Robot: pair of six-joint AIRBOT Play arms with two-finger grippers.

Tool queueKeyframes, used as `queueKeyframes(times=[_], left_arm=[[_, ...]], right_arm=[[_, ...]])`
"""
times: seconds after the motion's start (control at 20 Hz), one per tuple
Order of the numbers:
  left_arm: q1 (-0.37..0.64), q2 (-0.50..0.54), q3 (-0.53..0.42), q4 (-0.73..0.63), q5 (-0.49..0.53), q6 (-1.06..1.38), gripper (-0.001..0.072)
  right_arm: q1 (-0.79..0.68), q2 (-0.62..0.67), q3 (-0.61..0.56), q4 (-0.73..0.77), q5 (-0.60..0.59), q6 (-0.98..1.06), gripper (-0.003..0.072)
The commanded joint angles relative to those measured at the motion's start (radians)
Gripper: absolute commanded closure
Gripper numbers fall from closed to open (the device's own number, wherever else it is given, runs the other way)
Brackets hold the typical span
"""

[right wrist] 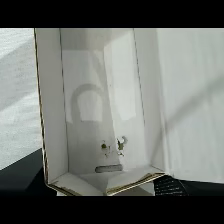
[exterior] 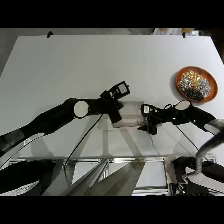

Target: Fold the box and place the chain.

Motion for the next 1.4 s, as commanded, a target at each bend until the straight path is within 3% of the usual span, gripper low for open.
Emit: queueKeyframes(times=[0.0, 0.25, 0.4, 0.45, 0.55, 0.65, 0.75, 0.85, 1.0, 1.1, 1.2, 1.35], left_arm=[[0.025, -0.092, -0.001, -0.076, 0.098, 0.001, 0.0704], [0.048, -0.124, -0.001, -0.076, 0.006, 0.003, 0.0703], [0.094, -0.048, 0.0, -0.057, -0.093, 0.004, 0.0696], [0.113, 0.001, 0.0, -0.025, -0.147, 0.005, 0.0653], [0.145, 0.11, 0.0, 0.101, -0.298, 0.002, 0.0476], [0.161, 0.196, 0.0, 0.259, -0.492, 0.002, 0.0479], [0.167, 0.217, -0.001, 0.349, -0.625, 0.002, 0.0479], [0.167, 0.192, -0.012, 0.367, -0.639, 0.016, 0.0476], [0.167, 0.108, -0.023, 0.349, -0.636, 0.155, 0.0409], [0.167, 0.042, -0.023, 0.327, -0.605, 0.223, 0.0393], [0.165, -0.012, -0.023, 0.3, -0.55, 0.249, 0.0307], [0.164, -0.034, -0.023, 0.299, -0.512, 0.261, 0.0294]], right_arm=[[-0.001, 0.0, 0.0, 0.0, 0.0, 0.0, 0.0255], [-0.001, 0.0, 0.0, -0.001, 0.0, 0.0, 0.0255], [-0.001, 0.0, 0.0, -0.001, 0.0, 0.0, 0.0255], [-0.001, 0.0, 0.0, -0.001, 0.0, 0.0, 0.0255], [-0.001, 0.0, 0.0, -0.001, 0.0, 0.0, 0.0255], [-0.001, 0.0, 0.0, -0.001, 0.0, 0.0, 0.0255], [-0.001, 0.0, 0.0, -0.001, 0.0, 0.0, 0.0255], [-0.001, 0.0, 0.0, -0.001, 0.0, 0.0, 0.0255], [-0.001, 0.0, 0.0, -0.002, 0.0, 0.0, 0.0255], [-0.001, 0.0, 0.0, -0.002, 0.0, 0.0, 0.0255], [-0.001, 0.0, 0.0, -0.002, 0.0, 0.0, 0.0255], [-0.001, 0.0, 0.0, -0.002, 0.0, 0.0, 0.0255]])
